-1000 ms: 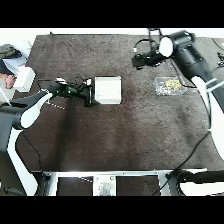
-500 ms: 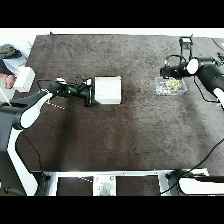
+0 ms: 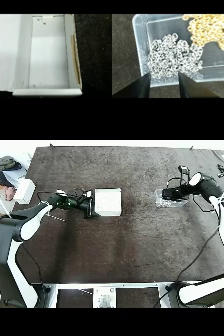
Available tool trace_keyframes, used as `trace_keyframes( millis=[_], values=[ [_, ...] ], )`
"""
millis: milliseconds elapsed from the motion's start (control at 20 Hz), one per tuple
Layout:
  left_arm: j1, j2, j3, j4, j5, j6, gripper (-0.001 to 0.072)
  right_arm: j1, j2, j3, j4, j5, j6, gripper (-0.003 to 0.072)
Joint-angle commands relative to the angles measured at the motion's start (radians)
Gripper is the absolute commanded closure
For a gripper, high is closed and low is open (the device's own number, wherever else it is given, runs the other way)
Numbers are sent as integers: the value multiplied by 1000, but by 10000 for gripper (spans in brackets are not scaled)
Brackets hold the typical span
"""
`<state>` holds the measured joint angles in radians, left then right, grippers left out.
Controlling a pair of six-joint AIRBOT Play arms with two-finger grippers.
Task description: Fold the box and place the chain.
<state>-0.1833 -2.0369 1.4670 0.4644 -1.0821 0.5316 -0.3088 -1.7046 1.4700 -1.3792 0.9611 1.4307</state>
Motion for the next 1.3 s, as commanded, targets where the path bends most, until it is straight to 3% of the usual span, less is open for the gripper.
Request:
trace_keyframes(
  millis=[0, 150, 200, 600, 700, 850, 1250],
  values=[
    [0, 0, 0, -1, 0, 0, 423, -8, -77, 78, 12, 69, -26, 312],
    [0, 0, 0, -1, 0, 0, 423, -8, -103, 90, 12, 73, -36, 324],
    [0, 0, 0, -1, 0, 0, 424, -8, -109, 90, 14, 76, -43, 418],
    [0, 0, 0, -1, 0, 0, 424, -6, -117, 90, 19, 67, -51, 420],
    [0, 0, 0, -1, 0, 0, 423, -6, -117, 90, 19, 56, -56, 629],
    [0, 0, 0, -1, 0, 0, 424, -5, -108, 90, 19, 48, -59, 695],
    [0, 0, 0, -1, 0, 0, 423, -5, 87, 90, 27, 46, -60, 697]
  ],
)
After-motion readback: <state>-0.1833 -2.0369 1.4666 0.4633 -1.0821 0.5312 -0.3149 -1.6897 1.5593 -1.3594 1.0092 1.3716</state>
